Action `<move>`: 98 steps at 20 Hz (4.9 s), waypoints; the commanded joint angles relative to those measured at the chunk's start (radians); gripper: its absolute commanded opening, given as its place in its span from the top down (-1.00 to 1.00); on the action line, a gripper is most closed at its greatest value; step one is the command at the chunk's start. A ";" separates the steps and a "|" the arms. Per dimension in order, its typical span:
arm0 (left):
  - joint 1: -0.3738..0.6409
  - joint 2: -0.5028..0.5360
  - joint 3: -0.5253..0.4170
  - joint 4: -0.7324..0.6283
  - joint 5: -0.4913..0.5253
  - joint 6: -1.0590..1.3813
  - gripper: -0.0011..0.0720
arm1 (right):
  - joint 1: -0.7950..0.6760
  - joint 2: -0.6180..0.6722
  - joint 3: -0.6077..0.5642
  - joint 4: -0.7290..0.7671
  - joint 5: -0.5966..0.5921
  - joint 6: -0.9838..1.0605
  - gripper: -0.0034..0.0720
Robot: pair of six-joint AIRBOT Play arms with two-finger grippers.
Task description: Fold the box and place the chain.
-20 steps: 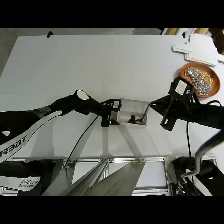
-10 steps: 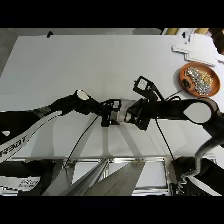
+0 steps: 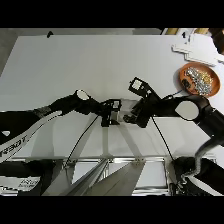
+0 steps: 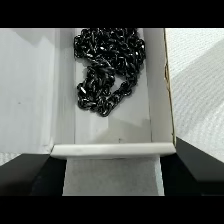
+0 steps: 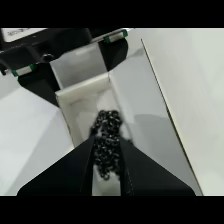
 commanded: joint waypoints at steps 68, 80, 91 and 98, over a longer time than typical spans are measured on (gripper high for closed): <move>0.001 0.001 0.001 0.000 0.000 0.000 0.40 | -0.151 0.145 -0.142 0.132 -0.084 -0.368 0.38; 0.000 0.001 0.001 0.000 0.000 0.000 0.40 | -0.446 -0.004 -0.253 0.232 0.006 -1.120 0.04; 0.000 0.001 0.001 0.000 0.000 0.000 0.40 | -0.432 -0.200 -0.254 0.286 -0.105 -1.263 0.04; 0.000 0.001 0.001 0.000 0.000 0.000 0.40 | -0.427 -0.227 -0.274 0.233 -0.097 -1.156 0.86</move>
